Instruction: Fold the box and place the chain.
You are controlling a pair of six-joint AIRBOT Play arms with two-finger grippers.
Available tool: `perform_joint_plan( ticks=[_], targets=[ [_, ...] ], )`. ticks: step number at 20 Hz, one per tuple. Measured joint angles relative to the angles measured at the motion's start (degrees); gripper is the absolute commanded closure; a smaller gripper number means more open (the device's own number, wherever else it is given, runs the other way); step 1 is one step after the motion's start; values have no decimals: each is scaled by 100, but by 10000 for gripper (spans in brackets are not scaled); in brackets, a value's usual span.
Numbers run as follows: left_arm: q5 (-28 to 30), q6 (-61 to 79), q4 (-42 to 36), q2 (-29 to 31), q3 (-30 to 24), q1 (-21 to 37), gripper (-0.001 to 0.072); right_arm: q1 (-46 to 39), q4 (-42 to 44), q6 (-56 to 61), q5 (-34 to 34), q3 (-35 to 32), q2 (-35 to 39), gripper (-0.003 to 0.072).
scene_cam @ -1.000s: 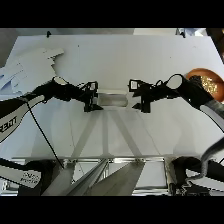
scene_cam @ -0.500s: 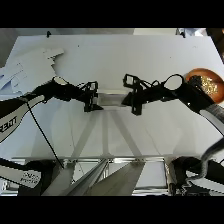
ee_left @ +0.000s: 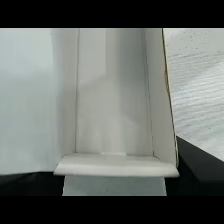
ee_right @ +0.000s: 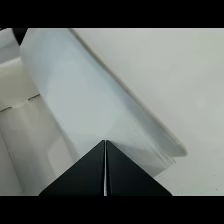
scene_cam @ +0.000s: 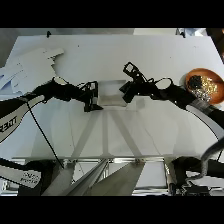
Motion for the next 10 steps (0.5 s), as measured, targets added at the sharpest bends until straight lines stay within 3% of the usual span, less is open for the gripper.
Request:
perform_joint_plan(
  ticks=[10],
  targets=[
    [0, 15, 4, 0, 0, 0, 374, -2, 4, 7, 275, -2, 107, 675]
  ],
)
